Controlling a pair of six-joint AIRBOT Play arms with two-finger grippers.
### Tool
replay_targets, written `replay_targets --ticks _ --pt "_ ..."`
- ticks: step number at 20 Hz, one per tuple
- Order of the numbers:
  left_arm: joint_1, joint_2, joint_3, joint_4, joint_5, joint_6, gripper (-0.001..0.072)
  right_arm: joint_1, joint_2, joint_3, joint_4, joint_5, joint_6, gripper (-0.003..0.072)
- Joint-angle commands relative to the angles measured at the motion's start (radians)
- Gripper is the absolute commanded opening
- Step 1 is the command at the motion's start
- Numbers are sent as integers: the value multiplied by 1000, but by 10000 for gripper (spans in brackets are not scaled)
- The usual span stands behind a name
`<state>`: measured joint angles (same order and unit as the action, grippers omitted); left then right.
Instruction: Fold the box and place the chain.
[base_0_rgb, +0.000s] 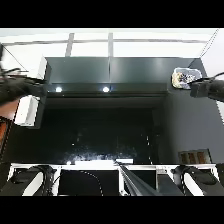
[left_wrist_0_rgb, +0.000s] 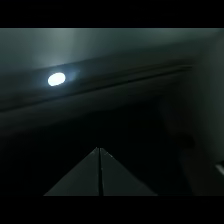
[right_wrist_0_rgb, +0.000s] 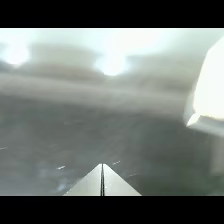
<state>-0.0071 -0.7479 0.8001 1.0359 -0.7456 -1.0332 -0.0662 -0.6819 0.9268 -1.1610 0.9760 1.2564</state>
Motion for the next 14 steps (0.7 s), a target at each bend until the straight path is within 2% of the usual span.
replay_targets --ticks 1,3,5,9,14 --pt "-391 103 -64 261 190 -344 23 39 175 -156 -135 -182 48 9" --pt "-499 142 -147 422 246 -509 24 39 229 -317 -138 -312 71 9" --pt "-509 141 -210 438 244 -580 27 39 228 -390 -136 -352 76 11" --pt "-508 140 -227 460 291 -574 28 39 229 -404 -141 -249 76 17" --pt "-509 137 -228 463 297 -570 29 39 229 -404 -141 -238 76 17"
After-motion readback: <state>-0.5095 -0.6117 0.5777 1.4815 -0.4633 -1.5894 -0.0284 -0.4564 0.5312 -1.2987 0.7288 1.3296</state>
